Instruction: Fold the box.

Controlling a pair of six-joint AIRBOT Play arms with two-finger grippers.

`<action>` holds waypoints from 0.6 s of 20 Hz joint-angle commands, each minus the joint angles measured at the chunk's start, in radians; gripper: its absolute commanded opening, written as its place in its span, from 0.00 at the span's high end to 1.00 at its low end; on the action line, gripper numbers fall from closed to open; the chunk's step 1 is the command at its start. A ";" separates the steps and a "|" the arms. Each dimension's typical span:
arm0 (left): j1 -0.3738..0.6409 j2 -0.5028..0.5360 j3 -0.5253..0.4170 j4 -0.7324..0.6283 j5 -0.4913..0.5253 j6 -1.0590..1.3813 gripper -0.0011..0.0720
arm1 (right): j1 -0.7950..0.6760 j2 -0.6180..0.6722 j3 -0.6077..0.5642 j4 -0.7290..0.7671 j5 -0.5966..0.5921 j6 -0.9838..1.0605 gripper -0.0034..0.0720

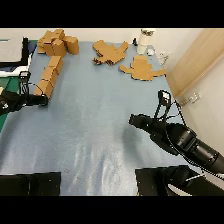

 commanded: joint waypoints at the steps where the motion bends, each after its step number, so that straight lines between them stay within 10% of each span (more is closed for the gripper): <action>1: -0.010 -0.055 0.060 -0.010 0.041 -0.042 0.29 | 0.000 -0.002 0.000 0.000 0.001 0.001 0.95; 8: -0.010 -0.072 0.091 -0.015 0.034 -0.038 0.28 | 0.000 -0.030 0.000 0.010 0.001 0.001 0.95; 10: -0.009 -0.072 0.091 -0.014 0.016 -0.039 0.03 | 0.000 -0.029 0.000 0.010 0.001 0.001 0.95; 12: -0.008 -0.072 0.091 -0.014 -0.006 -0.039 0.03 | 0.000 -0.029 0.000 0.011 0.001 0.001 0.95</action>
